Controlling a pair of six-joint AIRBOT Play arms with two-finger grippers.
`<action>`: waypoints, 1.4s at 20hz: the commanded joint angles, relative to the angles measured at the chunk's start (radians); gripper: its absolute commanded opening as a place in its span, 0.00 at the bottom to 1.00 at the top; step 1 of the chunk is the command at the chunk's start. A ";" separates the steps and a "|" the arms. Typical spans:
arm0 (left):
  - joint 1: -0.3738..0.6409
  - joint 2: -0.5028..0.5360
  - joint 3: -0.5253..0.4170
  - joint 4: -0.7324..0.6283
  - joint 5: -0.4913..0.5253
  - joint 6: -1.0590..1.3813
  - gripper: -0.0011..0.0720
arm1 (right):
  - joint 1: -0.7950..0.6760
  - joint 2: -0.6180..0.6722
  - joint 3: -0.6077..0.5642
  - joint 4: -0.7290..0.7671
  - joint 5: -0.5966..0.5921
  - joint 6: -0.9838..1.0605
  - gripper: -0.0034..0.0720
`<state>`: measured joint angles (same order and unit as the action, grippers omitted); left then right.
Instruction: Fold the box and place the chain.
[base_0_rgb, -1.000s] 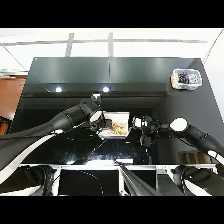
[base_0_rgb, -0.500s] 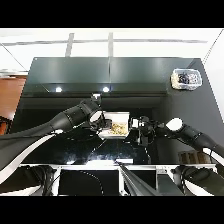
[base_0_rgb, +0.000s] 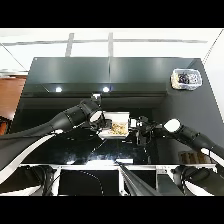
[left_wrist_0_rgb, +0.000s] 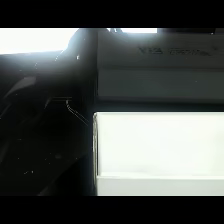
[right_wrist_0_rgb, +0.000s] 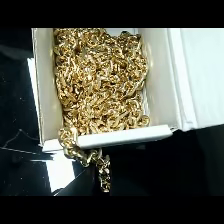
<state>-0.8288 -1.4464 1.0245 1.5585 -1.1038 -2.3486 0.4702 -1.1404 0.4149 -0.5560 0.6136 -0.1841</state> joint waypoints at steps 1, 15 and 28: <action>0.001 0.000 0.001 0.000 -0.001 0.000 0.06 | -0.004 0.011 0.001 -0.035 0.006 0.094 0.09; 0.001 0.000 0.001 0.001 0.007 0.000 0.06 | -0.109 0.243 0.208 0.198 0.302 0.665 0.12; 0.001 0.000 0.001 0.003 -0.002 0.013 0.06 | -0.384 0.249 0.211 0.079 0.430 0.881 0.71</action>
<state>-0.8288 -1.4464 1.0245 1.5627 -1.0973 -2.3478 0.2024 -0.8928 0.6247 -0.4648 0.9585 0.6075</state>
